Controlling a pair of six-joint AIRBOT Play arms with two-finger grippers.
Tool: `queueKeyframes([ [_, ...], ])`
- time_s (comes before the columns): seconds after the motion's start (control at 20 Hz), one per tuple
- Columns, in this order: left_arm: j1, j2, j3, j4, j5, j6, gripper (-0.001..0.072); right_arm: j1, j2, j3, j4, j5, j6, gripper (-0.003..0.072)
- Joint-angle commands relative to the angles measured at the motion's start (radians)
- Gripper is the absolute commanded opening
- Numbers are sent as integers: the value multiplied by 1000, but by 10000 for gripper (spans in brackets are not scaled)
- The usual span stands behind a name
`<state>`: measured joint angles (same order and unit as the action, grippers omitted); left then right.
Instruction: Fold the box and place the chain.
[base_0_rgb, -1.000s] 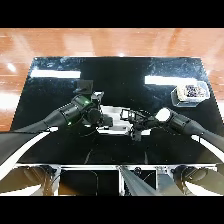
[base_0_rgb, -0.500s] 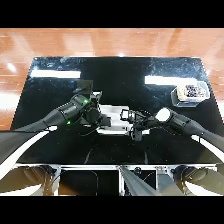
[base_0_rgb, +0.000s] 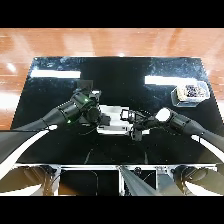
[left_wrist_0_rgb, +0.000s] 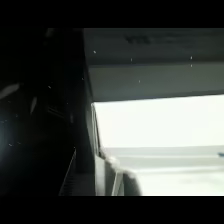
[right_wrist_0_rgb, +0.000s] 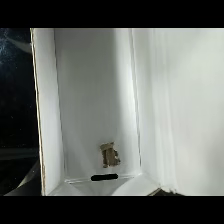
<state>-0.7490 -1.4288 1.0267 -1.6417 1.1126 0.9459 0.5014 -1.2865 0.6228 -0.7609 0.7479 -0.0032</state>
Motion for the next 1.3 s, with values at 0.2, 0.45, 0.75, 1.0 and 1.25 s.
queueKeyframes([
  [0.2, -2, -52, 51, 32, 79, -39, 360, 0, 0, 0, 0, 0, 0, 543],
  [0.45, -15, -57, 51, 35, 62, -42, 288, 0, 0, 0, 0, 0, 0, 543],
  [0.75, -15, -73, 51, 29, 56, -41, 288, 0, 0, 0, 0, 0, 0, 544],
  [1.0, -15, -81, 51, 29, 45, -41, 288, 0, 0, 0, 0, 0, 0, 543],
  [1.25, -15, -96, 51, 29, 31, -41, 287, 0, 0, 0, 0, 0, 0, 543],
])
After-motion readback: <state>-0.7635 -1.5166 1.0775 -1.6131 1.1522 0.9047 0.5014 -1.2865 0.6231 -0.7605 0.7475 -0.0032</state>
